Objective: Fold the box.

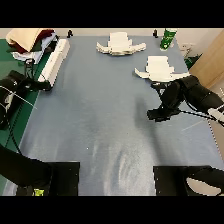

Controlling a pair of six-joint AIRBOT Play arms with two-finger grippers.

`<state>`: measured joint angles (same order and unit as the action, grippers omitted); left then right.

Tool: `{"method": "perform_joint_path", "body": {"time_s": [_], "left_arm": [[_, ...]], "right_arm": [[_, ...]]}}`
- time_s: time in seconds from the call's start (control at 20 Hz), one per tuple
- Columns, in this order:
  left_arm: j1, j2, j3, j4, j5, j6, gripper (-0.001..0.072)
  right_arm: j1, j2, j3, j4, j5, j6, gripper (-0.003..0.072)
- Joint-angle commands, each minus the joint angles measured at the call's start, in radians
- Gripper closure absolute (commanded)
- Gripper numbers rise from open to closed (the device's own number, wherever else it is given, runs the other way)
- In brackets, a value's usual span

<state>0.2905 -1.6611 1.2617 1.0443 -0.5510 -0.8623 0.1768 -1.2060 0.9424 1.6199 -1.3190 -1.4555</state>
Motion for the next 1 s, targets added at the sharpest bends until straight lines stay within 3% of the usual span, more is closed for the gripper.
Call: {"method": "perform_joint_path", "body": {"time_s": [0.0, 0.2, 0.95], "left_arm": [[-0.010, -0.110, 0.138, 0.000, -0.035, -0.019, 0.0184], [-0.010, -0.159, 0.198, 0.000, -0.036, -0.019, 0.0184], [-0.010, -0.164, 0.200, 0.000, -0.032, -0.018, 0.0184]], "right_arm": [[0.000, 0.000, 0.001, 0.000, 0.000, 0.000, 0.0682], [0.000, 0.000, 0.001, 0.000, 0.000, 0.000, 0.0682], [0.000, 0.000, 0.001, 0.000, 0.000, 0.000, 0.0681]]}}
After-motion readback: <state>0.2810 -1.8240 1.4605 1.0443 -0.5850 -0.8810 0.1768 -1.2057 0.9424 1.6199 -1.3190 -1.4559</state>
